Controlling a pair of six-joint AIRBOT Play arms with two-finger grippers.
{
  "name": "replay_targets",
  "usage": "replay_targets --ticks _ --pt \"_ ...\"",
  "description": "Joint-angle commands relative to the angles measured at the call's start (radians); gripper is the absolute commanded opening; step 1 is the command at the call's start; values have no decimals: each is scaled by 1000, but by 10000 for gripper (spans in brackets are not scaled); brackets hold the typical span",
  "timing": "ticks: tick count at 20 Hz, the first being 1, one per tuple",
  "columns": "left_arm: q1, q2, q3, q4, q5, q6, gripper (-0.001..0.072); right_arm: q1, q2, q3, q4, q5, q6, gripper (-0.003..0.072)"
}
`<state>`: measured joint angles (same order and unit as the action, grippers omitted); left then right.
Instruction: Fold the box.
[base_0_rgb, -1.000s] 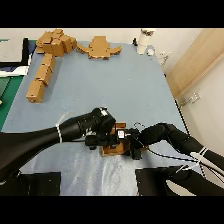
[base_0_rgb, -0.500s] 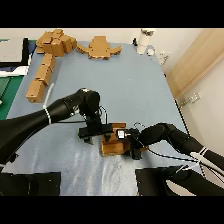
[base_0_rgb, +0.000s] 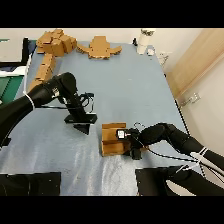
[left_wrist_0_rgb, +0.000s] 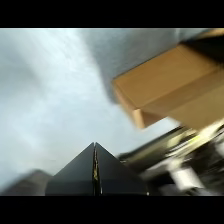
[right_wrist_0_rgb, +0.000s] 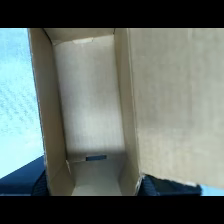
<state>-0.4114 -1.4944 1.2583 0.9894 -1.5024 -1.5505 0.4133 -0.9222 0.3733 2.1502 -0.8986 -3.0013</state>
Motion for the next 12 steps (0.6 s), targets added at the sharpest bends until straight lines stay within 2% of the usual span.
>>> replay_targets --ticks 1,4,6,7,8,10,12 --pt "39 0 -2 72 19 445 12 0 1 -1 0 0 0 557" --pt "17 0 -9 66 94 640 12 -1 1 -1 0 0 0 557" --pt "11 0 -18 46 88 762 11 0 1 -1 0 0 0 556" --pt "38 2 -34 -3 87 835 9 0 1 -1 0 0 0 557" --pt "62 17 -75 -27 129 904 7 0 1 -1 0 0 0 557" --pt "90 78 -192 -90 309 1047 7 0 1 -1 0 0 0 557" --pt "108 146 -322 -209 457 1256 8 0 1 -1 0 0 0 557"
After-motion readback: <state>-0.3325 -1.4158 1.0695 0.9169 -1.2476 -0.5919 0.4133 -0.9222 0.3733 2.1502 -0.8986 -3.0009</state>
